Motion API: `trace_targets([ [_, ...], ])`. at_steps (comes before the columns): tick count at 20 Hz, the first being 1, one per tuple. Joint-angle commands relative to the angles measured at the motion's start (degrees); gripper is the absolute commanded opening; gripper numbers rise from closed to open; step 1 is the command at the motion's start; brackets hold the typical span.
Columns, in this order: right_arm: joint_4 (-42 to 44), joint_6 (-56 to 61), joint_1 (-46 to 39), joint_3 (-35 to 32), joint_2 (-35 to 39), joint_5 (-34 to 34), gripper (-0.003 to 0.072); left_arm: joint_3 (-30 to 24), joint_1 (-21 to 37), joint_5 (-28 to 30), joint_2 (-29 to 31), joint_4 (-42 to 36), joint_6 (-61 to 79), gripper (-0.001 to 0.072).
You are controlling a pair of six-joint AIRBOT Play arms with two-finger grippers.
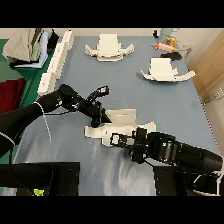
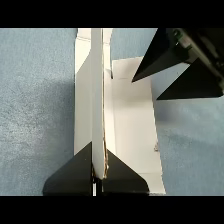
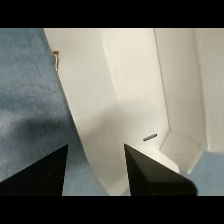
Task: Fold the box.
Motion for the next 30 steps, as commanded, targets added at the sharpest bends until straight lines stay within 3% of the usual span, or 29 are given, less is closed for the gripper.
trace_targets([
  [1,-7.91,6.84,0.07,0.11,-3.13,-6.01,0.0519,0.02,-0.02,-0.02,0.00,0.00,0.02,0.0017],
  [6,-15.47,26.60,0.07,3.63,-2.05,4.17,0.0519,0.02,0.00,0.02,-0.02,0.00,0.00,0.0017],
  [10,-15.65,28.52,0.07,4.61,0.63,5.64,0.0522,0.02,-0.02,0.02,0.00,0.00,0.00,0.0017],
  [12,-15.82,28.44,0.04,4.59,1.88,6.71,0.0717,0.02,-0.02,0.02,0.00,0.00,0.00,0.0017],
  [16,-10.43,27.06,-4.92,4.42,2.60,5.77,0.0718,0.02,-0.02,0.02,0.00,0.00,0.00,0.0017],
  [19,0.59,8.94,-11.85,4.42,2.58,1.33,0.0718,0.02,-0.02,0.02,0.00,0.00,0.00,0.0017],
  [22,19.87,-19.04,-22.73,4.42,2.47,-2.12,0.0718,0.02,-0.02,0.02,-0.02,0.00,0.00,0.0017],
  [26,45.05,-56.11,-37.46,4.42,1.73,1.86,0.0718,0.02,-0.02,0.02,0.00,0.00,0.00,0.0017],
  [30,53.70,-72.52,-44.46,4.44,-1.97,6.05,0.0718,0.02,-0.02,0.02,0.00,0.00,0.00,0.0017],
])
